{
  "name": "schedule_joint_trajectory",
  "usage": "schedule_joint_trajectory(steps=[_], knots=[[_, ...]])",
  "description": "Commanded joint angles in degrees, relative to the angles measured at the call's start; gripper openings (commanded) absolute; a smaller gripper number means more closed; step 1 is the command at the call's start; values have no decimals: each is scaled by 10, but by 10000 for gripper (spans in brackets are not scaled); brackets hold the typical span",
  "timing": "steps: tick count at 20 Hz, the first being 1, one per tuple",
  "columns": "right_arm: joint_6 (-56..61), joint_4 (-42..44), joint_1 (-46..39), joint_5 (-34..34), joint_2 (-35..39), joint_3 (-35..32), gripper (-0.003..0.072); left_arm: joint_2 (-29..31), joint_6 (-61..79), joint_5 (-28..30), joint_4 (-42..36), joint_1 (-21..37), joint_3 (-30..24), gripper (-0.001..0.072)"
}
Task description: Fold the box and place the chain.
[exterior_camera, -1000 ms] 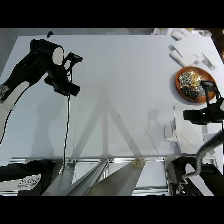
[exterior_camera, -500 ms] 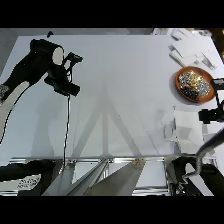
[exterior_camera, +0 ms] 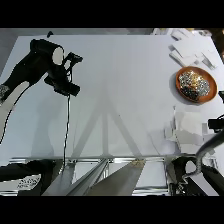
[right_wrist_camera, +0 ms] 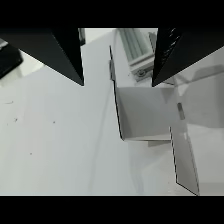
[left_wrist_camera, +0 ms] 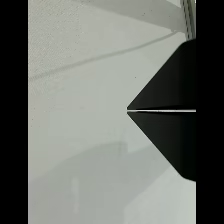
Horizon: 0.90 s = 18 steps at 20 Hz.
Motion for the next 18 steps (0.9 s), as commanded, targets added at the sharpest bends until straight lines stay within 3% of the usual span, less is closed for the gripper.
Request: schedule_joint_trajectory(steps=[1,4,7,8,10,12,15,18], knots=[[-6,1,-32,4,-56,0,429,0,0,0,0,0,0,10],[-6,0,-62,-7,-97,0,346,0,0,0,0,0,0,10],[-7,7,-62,-21,-100,0,48,0,0,0,0,0,0,10],[-7,9,-60,-11,-99,0,14,0,0,0,0,0,0,10],[-19,13,-37,23,-89,0,13,0,0,0,0,0,0,10],[-25,92,18,43,-37,0,13,0,0,0,0,0,0,10],[-39,281,101,-8,83,-2,13,0,0,0,0,0,0,10],[-3,371,173,-78,178,-25,13,0,0,0,0,0,0,10]])
